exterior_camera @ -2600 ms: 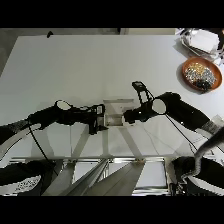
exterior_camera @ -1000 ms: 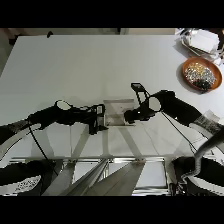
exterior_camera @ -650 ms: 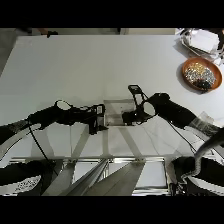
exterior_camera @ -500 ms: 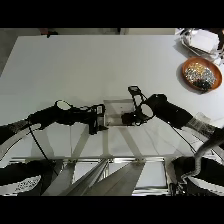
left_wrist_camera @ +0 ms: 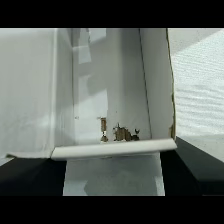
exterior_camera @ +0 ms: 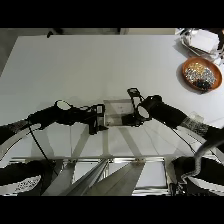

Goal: Fold the box and place the chain.

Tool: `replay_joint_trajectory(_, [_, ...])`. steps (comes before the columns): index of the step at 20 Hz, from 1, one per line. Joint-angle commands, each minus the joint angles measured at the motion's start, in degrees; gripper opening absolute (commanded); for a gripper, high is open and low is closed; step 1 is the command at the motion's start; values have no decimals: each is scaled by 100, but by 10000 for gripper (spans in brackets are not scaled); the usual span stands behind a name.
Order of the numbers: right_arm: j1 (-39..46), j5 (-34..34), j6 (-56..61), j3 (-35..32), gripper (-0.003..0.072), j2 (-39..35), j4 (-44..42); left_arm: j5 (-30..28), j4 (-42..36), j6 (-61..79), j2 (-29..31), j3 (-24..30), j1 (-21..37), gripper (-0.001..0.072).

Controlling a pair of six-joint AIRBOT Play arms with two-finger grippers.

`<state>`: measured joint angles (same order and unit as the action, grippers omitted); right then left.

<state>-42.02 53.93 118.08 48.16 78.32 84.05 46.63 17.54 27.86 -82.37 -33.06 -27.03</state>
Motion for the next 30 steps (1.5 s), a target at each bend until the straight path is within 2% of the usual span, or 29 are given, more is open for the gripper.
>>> replay_joint_trajectory(1, [-7, -85, -31, 15, 63, 9, 22, -11, 4, 20, 4, 2, 2, 210])
replay_joint_trajectory(2, [-7, -114, -26, 15, 232, 9, 20, -7, 4, 20, 4, 2, 2, 210])
replay_joint_trajectory(3, [-7, -157, -22, 15, 284, 9, 22, -11, 4, 20, 4, 4, 2, 210])
replay_joint_trajectory(5, [-7, -260, 13, 15, 230, 9, 22, -9, 4, 20, 4, 2, 2, 210])
replay_joint_trajectory(6, [-7, -260, 11, 15, 110, 9, 24, -9, 4, 20, 4, 2, 2, 210])
replay_joint_trajectory(8, [-7, -229, -2, 15, 10, 13, 44, -9, 4, 20, 4, 2, 2, 210])
replay_joint_trajectory(11, [-7, -232, -4, 15, 15, 11, 57, -9, 2, 20, 4, 2, 2, 210])
replay_joint_trajectory(12, [-7, -229, -2, 15, 134, 2, 55, -11, 4, 20, 4, 2, 2, 210])
replay_joint_trajectory(13, [-7, -210, -2, 15, 341, -24, 50, -9, 4, 20, 4, 4, 2, 210])
replay_joint_trajectory(14, [-7, -164, -4, 15, 436, -85, 61, -9, 4, 20, 4, 4, 2, 210])
replay_joint_trajectory(18, [203, 195, -330, 17, 438, -660, 229, -9, 4, 20, 4, 2, 2, 210])
replay_joint_trajectory(20, [505, 608, -682, 70, 444, -1126, 229, -9, 4, 20, 4, 2, 2, 210])
replay_joint_trajectory(22, [922, 903, -1176, 210, 444, -1652, 258, -11, 4, 20, 4, 2, 2, 210])
replay_joint_trajectory(25, [2015, 852, -1840, 538, 441, -2216, 634, -9, 4, 20, 4, 2, 2, 210])
replay_joint_trajectory(26, [2507, 809, -2162, 669, 438, -2227, 748, -9, 4, 20, 4, 2, 2, 210])
replay_joint_trajectory(27, [3104, 682, -2566, 793, 400, -2159, 769, -11, 4, 20, 4, 2, 2, 210])
replay_joint_trajectory(30, [4850, 254, -3357, 1220, 399, -1622, 758, -9, 2, 20, 4, 2, 2, 210])
